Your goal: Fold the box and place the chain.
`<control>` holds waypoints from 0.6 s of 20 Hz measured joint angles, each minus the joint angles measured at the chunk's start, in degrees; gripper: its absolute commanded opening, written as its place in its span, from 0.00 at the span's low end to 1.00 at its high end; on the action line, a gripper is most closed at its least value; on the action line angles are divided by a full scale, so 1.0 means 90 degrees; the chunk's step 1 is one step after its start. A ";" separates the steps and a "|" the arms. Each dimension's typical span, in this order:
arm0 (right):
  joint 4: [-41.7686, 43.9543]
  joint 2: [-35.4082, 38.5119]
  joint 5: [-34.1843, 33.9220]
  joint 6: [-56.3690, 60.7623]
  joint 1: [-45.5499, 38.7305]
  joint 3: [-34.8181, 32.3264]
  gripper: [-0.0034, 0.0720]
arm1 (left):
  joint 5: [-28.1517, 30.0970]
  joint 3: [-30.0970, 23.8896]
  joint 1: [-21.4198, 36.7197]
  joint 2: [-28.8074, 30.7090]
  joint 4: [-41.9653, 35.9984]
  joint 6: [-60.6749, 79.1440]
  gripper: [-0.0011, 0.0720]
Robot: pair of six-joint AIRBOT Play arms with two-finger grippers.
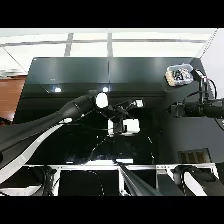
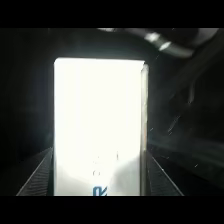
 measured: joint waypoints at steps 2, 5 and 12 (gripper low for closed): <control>0.0012 0.0000 0.0000 0.0000 0.0000 0.0000 0.07 | -0.0136 0.0049 -0.0109 -0.0015 0.0454 -0.0250 0.93; 0.0012 0.0000 0.0000 0.0000 0.0000 0.0000 0.07 | -0.0187 0.0136 -0.0245 -0.0012 0.1066 -0.0748 0.51; 0.0015 0.0000 0.0039 0.0017 0.0000 0.0000 0.07 | -0.1134 0.1328 0.0590 0.0114 0.1923 -0.1965 0.51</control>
